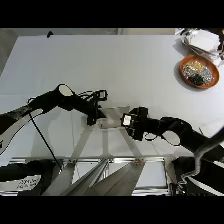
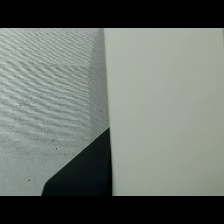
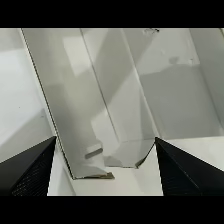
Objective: Fold the box and place the chain.
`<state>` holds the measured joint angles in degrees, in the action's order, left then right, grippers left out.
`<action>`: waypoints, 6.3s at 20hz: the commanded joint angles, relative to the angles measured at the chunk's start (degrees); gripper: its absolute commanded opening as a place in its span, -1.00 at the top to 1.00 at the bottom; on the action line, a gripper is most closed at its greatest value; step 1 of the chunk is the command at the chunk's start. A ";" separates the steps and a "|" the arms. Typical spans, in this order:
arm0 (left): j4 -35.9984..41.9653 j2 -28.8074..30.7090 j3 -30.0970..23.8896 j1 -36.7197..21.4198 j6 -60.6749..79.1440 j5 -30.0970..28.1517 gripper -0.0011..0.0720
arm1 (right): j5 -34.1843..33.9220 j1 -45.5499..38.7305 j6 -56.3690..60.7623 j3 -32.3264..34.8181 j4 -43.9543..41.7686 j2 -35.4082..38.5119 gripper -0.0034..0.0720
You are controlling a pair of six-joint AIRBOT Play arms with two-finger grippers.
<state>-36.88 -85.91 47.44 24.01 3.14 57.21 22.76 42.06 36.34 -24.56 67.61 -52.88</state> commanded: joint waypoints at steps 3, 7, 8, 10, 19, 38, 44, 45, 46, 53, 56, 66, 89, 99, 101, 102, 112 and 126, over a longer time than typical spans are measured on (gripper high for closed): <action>-0.02 0.02 0.04 0.02 0.02 0.02 0.94 | 3.54 -3.85 -7.17 -0.09 -10.27 -0.22 -0.92; -0.02 0.02 0.04 0.02 0.02 0.02 0.94 | 3.23 -6.75 -8.26 -0.07 -11.15 -0.31 -0.92; -0.02 0.02 0.04 0.02 0.02 0.02 0.94 | 2.80 -7.17 -8.48 -0.09 -11.21 -0.50 -0.92; -0.02 0.02 0.04 0.02 0.02 0.02 0.94 | 2.54 -7.26 -8.59 -0.07 -11.58 -1.51 -0.92; -0.02 0.02 0.04 0.02 0.02 0.02 0.94 | 5.73 -12.74 -30.51 -0.07 -30.93 -4.63 -0.92; -0.02 0.02 0.04 0.02 0.02 0.02 0.94 | 13.49 -13.18 -47.30 -0.07 -41.92 -10.21 -0.83; 0.00 0.02 0.04 0.02 0.02 0.02 0.94 | 15.45 -11.54 -42.32 -0.07 -36.02 -10.21 -0.78; -0.02 0.02 0.04 0.02 0.02 0.02 0.94 | 15.26 -11.54 -42.10 -0.07 -35.50 -10.21 -0.78; -0.02 0.02 0.04 0.02 0.04 0.02 0.94 | 14.80 -11.54 -42.12 -0.07 -35.41 -10.23 -0.78; -0.02 0.02 0.04 0.02 0.02 0.02 0.94 | 12.63 -11.54 -43.08 -0.07 -38.14 -13.46 -0.77; -0.02 0.02 0.04 0.02 0.02 0.02 0.94 | 12.63 -11.54 -45.00 -0.07 -39.74 -15.67 -0.65; -0.02 0.02 0.04 0.02 0.02 0.02 0.94 | 12.11 -11.54 -47.39 -0.07 -41.13 -17.97 -0.46; -0.02 0.02 0.04 0.02 0.02 0.02 0.94 | 13.27 -11.54 -46.73 -0.07 -42.40 -19.04 0.13; -0.02 0.02 0.04 0.02 0.02 0.02 0.94 | 13.27 -11.54 -46.73 -0.07 -42.40 -19.04 0.13; -0.04 0.04 0.04 0.02 0.04 0.02 0.86 | 13.27 -11.54 -46.73 -0.07 -42.40 -19.04 0.13; -0.09 0.09 0.04 0.00 0.04 -0.02 0.54 | 13.27 -11.54 -46.73 -0.07 -42.40 -19.04 0.13; -14.95 9.94 0.07 -1.22 -8.74 0.04 -0.28 | 13.27 -11.54 -46.73 -0.07 -42.38 -19.04 0.13; 3.19 16.65 0.02 3.21 -12.50 0.24 0.96 | 13.27 -11.54 -46.73 -0.07 -42.38 -19.04 0.13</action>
<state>-42.04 -67.16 47.44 25.74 -9.04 65.84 36.05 30.50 -10.41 -24.62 25.26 -71.94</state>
